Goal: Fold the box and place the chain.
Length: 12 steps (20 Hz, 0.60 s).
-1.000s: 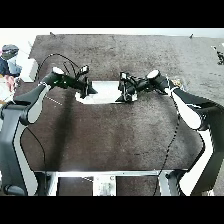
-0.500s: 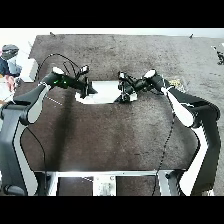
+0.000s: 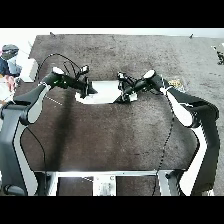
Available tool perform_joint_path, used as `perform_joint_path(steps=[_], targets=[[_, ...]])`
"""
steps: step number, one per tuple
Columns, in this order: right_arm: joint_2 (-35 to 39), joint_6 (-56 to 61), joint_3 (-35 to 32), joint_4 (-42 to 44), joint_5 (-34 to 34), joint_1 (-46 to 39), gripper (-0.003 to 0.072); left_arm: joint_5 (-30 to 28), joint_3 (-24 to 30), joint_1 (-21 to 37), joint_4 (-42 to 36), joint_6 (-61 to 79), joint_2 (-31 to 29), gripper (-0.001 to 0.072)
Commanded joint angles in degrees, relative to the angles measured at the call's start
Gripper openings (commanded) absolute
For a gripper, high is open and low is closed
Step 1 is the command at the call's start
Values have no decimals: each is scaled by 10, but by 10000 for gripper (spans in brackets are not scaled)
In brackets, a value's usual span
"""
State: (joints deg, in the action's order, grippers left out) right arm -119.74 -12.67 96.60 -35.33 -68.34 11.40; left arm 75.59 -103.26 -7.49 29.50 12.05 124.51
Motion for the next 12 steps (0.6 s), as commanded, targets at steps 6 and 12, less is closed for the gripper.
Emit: perform_joint_path(steps=[6,12], targets=[[0,-9,0,-5,13,3,598,-1,0,0,0,0,0,13],[-4,-8,0,-9,21,8,597,-1,0,0,0,0,0,13]])
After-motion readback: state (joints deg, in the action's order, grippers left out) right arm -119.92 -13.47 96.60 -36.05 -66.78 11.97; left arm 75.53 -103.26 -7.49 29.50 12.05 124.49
